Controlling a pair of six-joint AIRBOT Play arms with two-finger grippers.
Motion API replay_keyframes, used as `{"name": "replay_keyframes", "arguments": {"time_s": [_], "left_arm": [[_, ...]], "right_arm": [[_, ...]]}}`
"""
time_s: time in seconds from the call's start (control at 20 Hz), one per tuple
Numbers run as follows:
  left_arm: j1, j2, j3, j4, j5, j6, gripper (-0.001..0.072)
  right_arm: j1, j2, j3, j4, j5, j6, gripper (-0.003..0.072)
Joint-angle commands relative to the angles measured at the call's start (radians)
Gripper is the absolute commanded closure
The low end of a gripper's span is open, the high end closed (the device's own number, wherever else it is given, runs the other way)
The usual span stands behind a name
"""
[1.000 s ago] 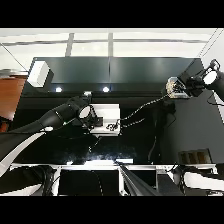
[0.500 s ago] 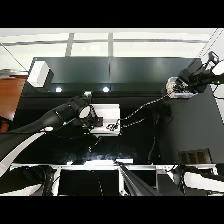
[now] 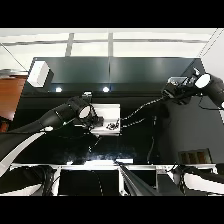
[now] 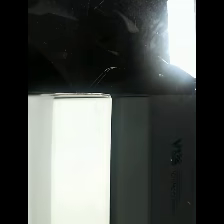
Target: Fold the box and place the chain.
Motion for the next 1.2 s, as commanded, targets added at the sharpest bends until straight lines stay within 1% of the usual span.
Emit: {"name": "replay_keyframes", "arguments": {"time_s": [0.0, 0.05, 0.1, 0.15, 0.35, 0.6, 0.75, 0.8, 0.85, 0.9, 1.05, 1.15], "left_arm": [[0.001, 0.000, 0.001, 0.001, 0.001, 0.000, 0.0676], [0.001, 0.000, 0.001, 0.001, 0.001, 0.000, 0.0676], [0.001, 0.000, 0.001, 0.001, 0.001, 0.000, 0.0676], [0.001, 0.000, 0.001, 0.001, 0.001, 0.000, 0.0676], [0.001, 0.000, 0.001, 0.003, 0.002, 0.000, 0.0676], [0.001, 0.000, 0.001, 0.004, 0.002, 0.000, 0.0676], [0.001, 0.000, 0.001, 0.004, 0.002, 0.000, 0.0676], [0.001, 0.000, 0.001, 0.004, 0.002, 0.000, 0.0676], [0.002, 0.000, 0.001, 0.004, 0.002, 0.000, 0.0676], [0.002, 0.000, 0.001, 0.004, 0.002, 0.000, 0.0676], [0.001, 0.000, 0.001, 0.004, 0.000, 0.000, 0.0676], [0.001, 0.000, 0.001, 0.004, 0.000, 0.000, 0.0676]], "right_arm": [[0.025, -0.019, -0.026, -0.062, -0.106, 0.118, 0.0118], [0.026, -0.024, -0.026, -0.072, -0.116, 0.139, 0.0132], [0.026, -0.027, -0.026, -0.076, -0.125, 0.149, 0.0245], [0.026, -0.029, -0.026, -0.074, -0.137, 0.156, 0.0269], [0.026, -0.038, -0.026, -0.078, -0.151, 0.182, 0.0275], [0.026, -0.057, -0.026, -0.077, -0.200, 0.229, 0.0275], [0.031, -0.066, -0.026, -0.082, -0.190, 0.229, 0.0275], [0.034, -0.068, -0.026, -0.085, -0.186, 0.229, 0.0328], [0.039, -0.069, -0.026, -0.086, -0.182, 0.224, 0.0526], [0.044, -0.068, -0.026, -0.085, -0.183, 0.216, 0.0653], [0.063, -0.060, -0.026, -0.081, -0.144, 0.199, 0.0655], [0.069, -0.023, -0.026, -0.072, -0.111, 0.133, 0.0655]]}}
